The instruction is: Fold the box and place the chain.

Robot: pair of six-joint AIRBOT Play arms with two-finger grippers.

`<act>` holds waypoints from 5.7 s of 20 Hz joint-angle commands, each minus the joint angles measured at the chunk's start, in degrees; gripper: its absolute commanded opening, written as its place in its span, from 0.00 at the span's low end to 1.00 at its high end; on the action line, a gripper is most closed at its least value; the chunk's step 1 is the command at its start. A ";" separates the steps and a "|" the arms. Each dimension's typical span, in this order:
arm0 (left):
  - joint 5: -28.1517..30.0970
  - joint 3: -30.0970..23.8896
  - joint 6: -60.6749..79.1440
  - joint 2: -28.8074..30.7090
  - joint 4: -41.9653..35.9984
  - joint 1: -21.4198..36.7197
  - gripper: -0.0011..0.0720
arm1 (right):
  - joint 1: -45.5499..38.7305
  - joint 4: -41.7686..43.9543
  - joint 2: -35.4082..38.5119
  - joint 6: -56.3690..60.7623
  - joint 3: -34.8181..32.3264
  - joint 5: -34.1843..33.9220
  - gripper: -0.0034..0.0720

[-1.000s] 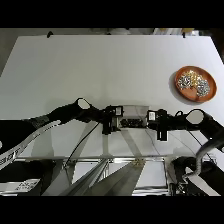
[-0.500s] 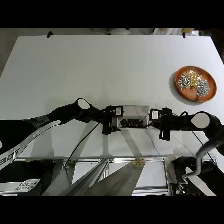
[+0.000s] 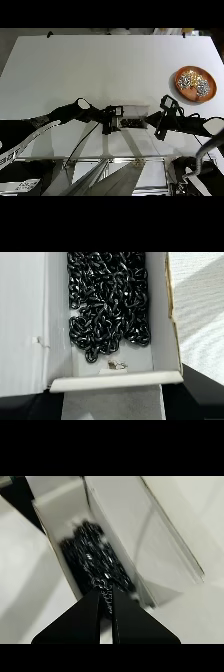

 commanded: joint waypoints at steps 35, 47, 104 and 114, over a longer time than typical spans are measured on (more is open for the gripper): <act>0.02 -0.02 0.02 0.00 0.02 0.02 0.44 | 9.64 -14.73 -28.76 18.99 26.01 -2.71 0.06; 0.02 -0.02 0.02 0.00 0.02 0.02 0.44 | 19.30 -19.15 -29.68 5.88 25.86 9.16 0.12; 0.02 -0.02 0.02 0.00 0.02 0.02 0.44 | 24.61 -30.62 -23.91 11.30 18.91 -1.86 0.17; 0.00 -0.02 0.02 0.00 0.02 0.02 0.44 | 24.61 -24.83 -22.64 9.55 18.38 1.95 0.32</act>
